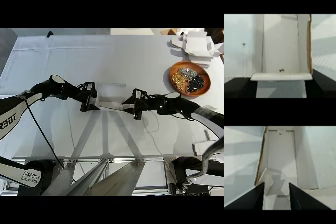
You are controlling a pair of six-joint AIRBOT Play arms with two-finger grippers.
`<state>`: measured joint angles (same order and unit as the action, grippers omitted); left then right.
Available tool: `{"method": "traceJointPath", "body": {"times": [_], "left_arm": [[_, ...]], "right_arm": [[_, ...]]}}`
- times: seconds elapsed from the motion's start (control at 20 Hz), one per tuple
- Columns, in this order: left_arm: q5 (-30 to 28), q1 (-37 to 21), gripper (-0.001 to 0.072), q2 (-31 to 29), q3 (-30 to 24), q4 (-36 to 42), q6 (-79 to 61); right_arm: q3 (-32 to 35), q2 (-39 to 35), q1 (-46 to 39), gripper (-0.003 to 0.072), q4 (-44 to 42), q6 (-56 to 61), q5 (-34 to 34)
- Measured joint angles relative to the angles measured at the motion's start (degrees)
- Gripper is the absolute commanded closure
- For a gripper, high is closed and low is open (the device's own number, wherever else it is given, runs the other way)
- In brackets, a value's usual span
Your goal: Fold the box and place the chain.
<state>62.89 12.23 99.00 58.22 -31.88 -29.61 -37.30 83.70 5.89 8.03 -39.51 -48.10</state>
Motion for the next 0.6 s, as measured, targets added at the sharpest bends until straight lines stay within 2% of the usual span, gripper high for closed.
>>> {"method": "traceJointPath", "body": {"times": [0.15, 0.2, 0.6], "left_arm": [[0.0, 0.0, 0.0385, 0.0, 0.0, 0.0, 0.1], [0.0, 0.0, 0.0385, 0.0, 0.0, 0.1, 0.1], [-0.1, 0.0, 0.0385, 0.0, 0.0, 0.1, 0.2]], "right_arm": [[0.0, 0.6, 0.2, 0.0657, -1.1, 0.0, 0.5], [0.1, 0.7, 0.2, 0.0675, -1.0, 0.1, 0.7], [0.1, -2.8, 0.2, 0.0675, -1.7, 0.0, -1.0]]}}
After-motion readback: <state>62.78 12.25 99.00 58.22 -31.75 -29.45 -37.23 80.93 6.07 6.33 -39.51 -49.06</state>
